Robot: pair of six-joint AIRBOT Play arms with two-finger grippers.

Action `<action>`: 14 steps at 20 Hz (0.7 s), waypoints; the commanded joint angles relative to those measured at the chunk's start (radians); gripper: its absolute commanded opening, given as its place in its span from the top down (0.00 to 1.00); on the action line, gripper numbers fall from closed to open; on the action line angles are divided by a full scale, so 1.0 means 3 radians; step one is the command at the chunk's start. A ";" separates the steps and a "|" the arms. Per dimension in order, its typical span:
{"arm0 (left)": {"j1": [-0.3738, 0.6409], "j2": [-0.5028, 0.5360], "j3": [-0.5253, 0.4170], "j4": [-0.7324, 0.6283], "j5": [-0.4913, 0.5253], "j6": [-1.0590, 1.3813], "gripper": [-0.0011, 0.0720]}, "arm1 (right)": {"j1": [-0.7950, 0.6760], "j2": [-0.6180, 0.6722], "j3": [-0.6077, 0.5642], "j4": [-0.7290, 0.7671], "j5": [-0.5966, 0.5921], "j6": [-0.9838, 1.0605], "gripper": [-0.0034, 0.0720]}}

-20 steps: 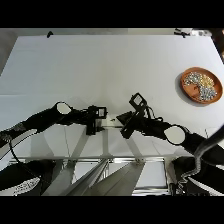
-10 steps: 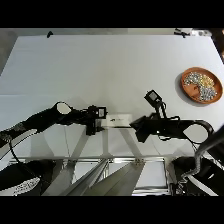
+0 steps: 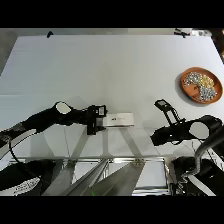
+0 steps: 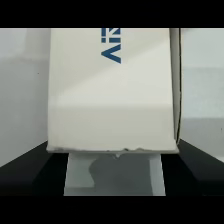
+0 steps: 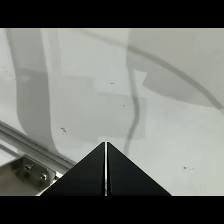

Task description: Fold the box and place the chain.

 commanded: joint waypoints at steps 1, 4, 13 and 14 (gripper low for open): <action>0.0031 0.0159 0.0000 -0.0064 0.0010 -0.0011 0.97 | -0.0020 0.0003 0.0003 -0.0080 -0.0172 0.0089 0.94; 0.0205 0.0434 0.0000 -0.0061 0.0289 -0.0043 0.98 | -0.0020 0.0003 0.0003 -0.0081 -0.0211 0.0089 0.94; 0.1821 0.1045 -0.0001 0.0426 0.0908 -0.1372 0.98 | -0.0019 0.0003 0.0001 -0.0084 -0.0212 0.0086 0.94; 0.2047 0.1031 -0.0003 0.0500 0.0905 -0.1577 0.98 | -0.0020 0.0003 0.0001 -0.0083 -0.0219 0.0086 0.94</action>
